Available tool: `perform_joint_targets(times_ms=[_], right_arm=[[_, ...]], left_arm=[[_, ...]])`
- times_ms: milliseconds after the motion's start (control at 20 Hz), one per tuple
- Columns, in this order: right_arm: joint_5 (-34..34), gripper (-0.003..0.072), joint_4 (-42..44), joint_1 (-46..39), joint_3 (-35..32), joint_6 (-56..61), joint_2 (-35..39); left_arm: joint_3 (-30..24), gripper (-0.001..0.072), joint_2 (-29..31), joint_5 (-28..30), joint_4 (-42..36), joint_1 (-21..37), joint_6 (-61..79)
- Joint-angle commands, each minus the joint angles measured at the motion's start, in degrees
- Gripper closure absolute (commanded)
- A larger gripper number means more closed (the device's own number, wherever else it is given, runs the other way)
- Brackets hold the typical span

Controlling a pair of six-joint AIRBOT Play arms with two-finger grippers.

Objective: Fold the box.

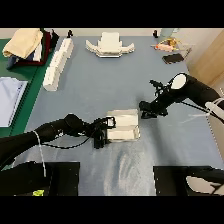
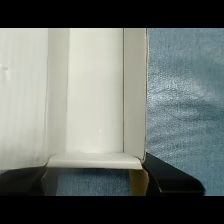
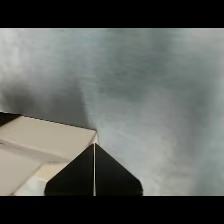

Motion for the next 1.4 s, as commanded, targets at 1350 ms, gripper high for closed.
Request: perform_joint_targets(times_ms=[1350], right_arm=[[-29.22, 0.0684, 2.36, 29.11, -22.18, -52.81, 24.44]], left_arm=[[0.04, 0.0188, -0.02, 0.02, 0.02, 0.04, 0.02]])
